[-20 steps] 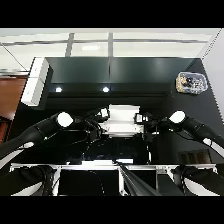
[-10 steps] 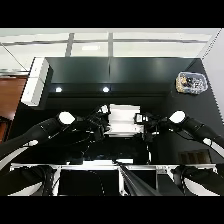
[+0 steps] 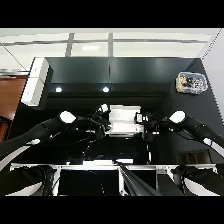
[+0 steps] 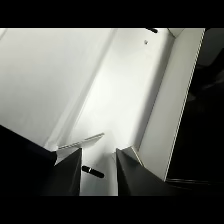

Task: Fold the box and place the chain.

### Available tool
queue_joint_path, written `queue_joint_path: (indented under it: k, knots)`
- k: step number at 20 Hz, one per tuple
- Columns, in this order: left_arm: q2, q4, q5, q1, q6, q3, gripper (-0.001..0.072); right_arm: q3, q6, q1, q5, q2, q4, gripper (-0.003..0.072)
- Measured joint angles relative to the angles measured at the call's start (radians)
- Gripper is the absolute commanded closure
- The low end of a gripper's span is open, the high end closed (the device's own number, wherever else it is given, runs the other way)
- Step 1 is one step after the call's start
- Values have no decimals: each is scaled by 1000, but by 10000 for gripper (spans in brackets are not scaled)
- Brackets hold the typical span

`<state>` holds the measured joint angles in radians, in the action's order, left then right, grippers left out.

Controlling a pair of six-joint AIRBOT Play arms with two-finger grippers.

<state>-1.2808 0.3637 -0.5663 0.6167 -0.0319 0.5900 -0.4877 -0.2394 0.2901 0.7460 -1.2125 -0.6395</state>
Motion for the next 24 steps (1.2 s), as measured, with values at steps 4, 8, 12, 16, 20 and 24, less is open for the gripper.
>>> queue_joint_path:
  k: [4,8,12,16,20,24]
  knots:
    - [16,42,-32,-13,-12,11,680,0,0,0,0,0,0,617]
    - [128,264,-75,-109,-280,21,680,0,0,0,0,0,0,617]
    - [271,512,-136,-287,-619,21,681,0,0,0,0,0,0,617]
    - [291,615,-230,-493,-1032,3,680,1,0,0,0,0,0,617]
    - [185,518,-400,-665,-1237,-35,681,1,0,0,0,0,0,617]
    - [32,371,-502,-657,-1204,-59,681,1,0,0,0,0,0,617]
